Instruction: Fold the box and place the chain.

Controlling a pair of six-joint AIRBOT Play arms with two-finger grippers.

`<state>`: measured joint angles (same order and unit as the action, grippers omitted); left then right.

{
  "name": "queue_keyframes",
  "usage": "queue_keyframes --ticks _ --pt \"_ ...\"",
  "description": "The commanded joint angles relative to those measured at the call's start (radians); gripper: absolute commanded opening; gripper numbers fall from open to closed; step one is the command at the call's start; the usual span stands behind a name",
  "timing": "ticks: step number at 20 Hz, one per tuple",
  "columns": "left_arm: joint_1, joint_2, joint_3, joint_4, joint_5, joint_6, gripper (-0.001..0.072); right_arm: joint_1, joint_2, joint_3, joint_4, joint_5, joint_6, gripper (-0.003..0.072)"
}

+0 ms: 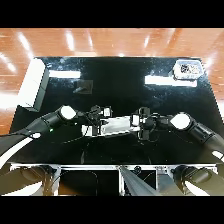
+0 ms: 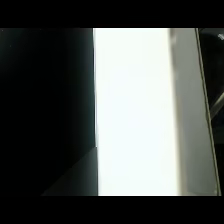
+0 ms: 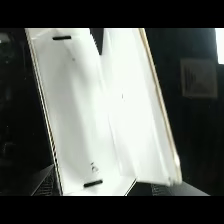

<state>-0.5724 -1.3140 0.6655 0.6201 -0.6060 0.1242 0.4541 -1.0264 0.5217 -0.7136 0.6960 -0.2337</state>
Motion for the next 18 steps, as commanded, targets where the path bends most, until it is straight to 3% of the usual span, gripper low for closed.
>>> queue_keyframes --ticks 1,6,9,12,18 --pt "0.000 0.000 0.000 0.000 0.001 -0.001 0.0018 -0.005 -0.047 0.000 0.105 0.006 -0.144 0.0704" --pt "0.006 0.000 0.002 0.000 0.001 -0.001 0.0018 -0.122 -0.138 0.000 0.316 0.214 -0.300 0.0703" --pt "0.036 -0.004 0.023 0.018 -0.005 -0.001 0.0017 -0.134 -0.163 0.000 0.292 0.217 -0.302 0.0703" --pt "0.074 -0.027 0.072 0.064 -0.087 -0.001 0.0017 -0.134 -0.182 0.000 0.294 0.214 -0.301 0.0703" --pt "0.076 -0.092 0.109 0.082 -0.113 -0.001 0.0017 -0.056 -0.199 0.000 0.295 0.121 -0.280 0.0703"
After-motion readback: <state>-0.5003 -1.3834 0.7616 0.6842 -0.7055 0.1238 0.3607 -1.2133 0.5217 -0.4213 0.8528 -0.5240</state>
